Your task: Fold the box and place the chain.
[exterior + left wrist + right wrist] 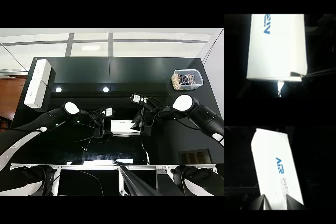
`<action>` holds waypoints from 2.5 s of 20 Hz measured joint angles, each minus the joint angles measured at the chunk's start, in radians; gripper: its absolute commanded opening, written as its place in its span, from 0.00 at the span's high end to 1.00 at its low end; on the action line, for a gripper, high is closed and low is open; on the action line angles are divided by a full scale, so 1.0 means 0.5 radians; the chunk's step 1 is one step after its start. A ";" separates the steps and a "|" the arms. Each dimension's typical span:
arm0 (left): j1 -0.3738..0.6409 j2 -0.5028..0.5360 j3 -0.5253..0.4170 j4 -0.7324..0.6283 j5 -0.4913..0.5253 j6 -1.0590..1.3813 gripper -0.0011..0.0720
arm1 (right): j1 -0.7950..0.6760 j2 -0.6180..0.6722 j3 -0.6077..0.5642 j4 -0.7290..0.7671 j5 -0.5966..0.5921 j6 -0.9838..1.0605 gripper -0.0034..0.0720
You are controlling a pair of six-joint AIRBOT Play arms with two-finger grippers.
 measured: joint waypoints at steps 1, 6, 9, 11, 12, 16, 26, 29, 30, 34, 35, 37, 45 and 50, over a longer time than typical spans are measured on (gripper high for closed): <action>0.000 0.000 0.000 0.000 0.001 0.000 0.43 | 0.002 0.000 0.000 0.002 -0.001 0.000 0.65; 0.000 0.000 0.000 0.001 0.001 0.000 0.43 | 0.008 0.000 0.001 0.003 -0.005 0.000 0.71; 0.000 0.000 0.000 0.001 0.001 0.000 0.43 | 0.008 0.000 0.001 0.003 -0.004 0.001 0.71; 0.000 0.000 0.000 0.001 0.001 0.000 0.43 | 0.008 0.000 0.001 0.003 -0.001 0.006 0.70; 0.000 0.000 0.000 0.001 0.001 0.001 0.43 | 0.008 0.000 0.001 0.002 0.002 0.008 0.70; 0.000 0.000 0.000 0.002 0.000 0.005 0.43 | 0.008 0.000 0.001 0.001 0.011 0.015 0.68; 0.000 0.000 0.000 0.001 0.000 0.000 0.43 | 0.008 0.000 -0.001 -0.007 0.019 0.024 0.68; 0.000 0.000 0.000 0.001 0.000 0.000 0.43 | 0.008 0.000 -0.018 -0.005 0.021 0.048 0.68; 0.000 0.000 0.000 0.001 0.000 0.000 0.43 | 0.008 0.000 -0.023 -0.005 0.023 0.055 0.68; -0.001 0.000 0.000 0.001 0.000 -0.001 0.43 | 0.008 0.000 -0.034 -0.011 0.034 0.075 0.68; 0.000 0.000 0.000 0.001 0.000 -0.001 0.43 | 0.008 0.000 -0.035 -0.011 0.033 0.076 0.68; -0.001 0.000 0.000 0.001 0.000 -0.001 0.43 | 0.008 0.000 -0.037 -0.009 0.031 0.076 0.68; -0.001 0.000 0.000 0.001 0.000 0.000 0.43 | 0.035 0.000 -0.048 -0.005 0.014 0.076 0.68; 0.000 0.000 0.000 0.001 0.000 0.000 0.43 | 0.071 -0.002 -0.086 0.008 -0.052 0.127 0.68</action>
